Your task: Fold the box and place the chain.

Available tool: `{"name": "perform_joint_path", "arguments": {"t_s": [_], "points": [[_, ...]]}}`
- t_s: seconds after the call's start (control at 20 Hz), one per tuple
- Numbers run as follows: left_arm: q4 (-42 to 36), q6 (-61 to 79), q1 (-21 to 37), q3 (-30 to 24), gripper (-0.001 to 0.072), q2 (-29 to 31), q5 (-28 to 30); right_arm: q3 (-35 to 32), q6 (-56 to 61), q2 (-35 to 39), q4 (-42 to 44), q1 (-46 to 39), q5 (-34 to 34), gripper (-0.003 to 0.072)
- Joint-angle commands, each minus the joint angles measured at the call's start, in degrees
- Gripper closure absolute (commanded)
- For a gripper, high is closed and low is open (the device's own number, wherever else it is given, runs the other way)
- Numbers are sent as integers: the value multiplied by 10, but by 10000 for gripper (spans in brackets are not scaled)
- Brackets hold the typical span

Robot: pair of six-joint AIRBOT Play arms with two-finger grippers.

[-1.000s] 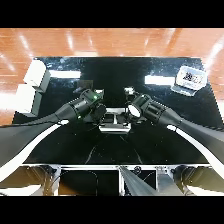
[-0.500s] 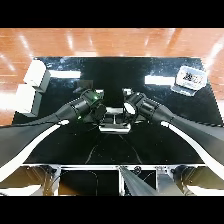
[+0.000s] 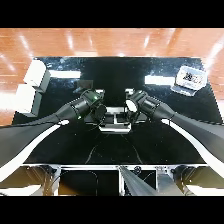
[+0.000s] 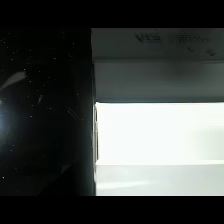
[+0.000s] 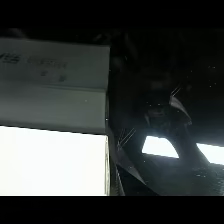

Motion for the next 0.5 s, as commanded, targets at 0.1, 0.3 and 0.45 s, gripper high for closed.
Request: {"name": "perform_joint_path", "arguments": {"t_s": [0.1,0.3,0.45], "points": [[1,0,0,1,688,0,0,0,-4,-5,5,-1,4,478],[1,0,0,1,688,0,0,0,-8,-6,12,-1,-5,478],[1,0,0,1,688,0,0,0,-10,-6,12,-1,-7,480]]}}
